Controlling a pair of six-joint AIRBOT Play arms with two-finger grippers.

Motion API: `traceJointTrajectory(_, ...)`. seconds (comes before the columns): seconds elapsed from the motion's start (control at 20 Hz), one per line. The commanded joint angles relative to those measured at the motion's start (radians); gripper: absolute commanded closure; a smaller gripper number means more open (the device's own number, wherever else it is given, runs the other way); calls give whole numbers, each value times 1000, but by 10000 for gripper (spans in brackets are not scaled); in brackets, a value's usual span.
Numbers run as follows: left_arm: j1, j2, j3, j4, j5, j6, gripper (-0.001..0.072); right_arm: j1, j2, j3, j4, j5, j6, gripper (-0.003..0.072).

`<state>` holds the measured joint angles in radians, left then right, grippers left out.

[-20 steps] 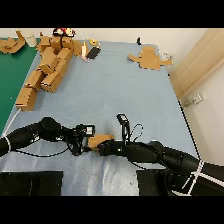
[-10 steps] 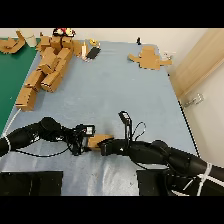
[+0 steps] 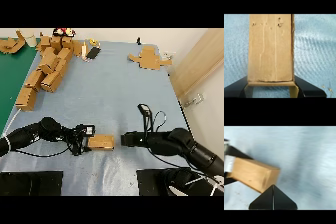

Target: Fold the box.

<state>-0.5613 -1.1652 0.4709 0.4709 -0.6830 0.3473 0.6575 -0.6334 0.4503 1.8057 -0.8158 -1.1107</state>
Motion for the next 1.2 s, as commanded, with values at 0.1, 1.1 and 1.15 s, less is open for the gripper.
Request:
traceJointTrajectory(0.1,0,0,1,0,1,0,195,-122,-126,114,-120,-373,62,683)
traceJointTrajectory(1.1,0,0,4,-48,-53,0,194,-121,-240,119,-40,-217,109,682)
traceJointTrajectory(1.15,0,0,4,-48,-53,0,195,-121,-240,119,-40,-209,109,682)
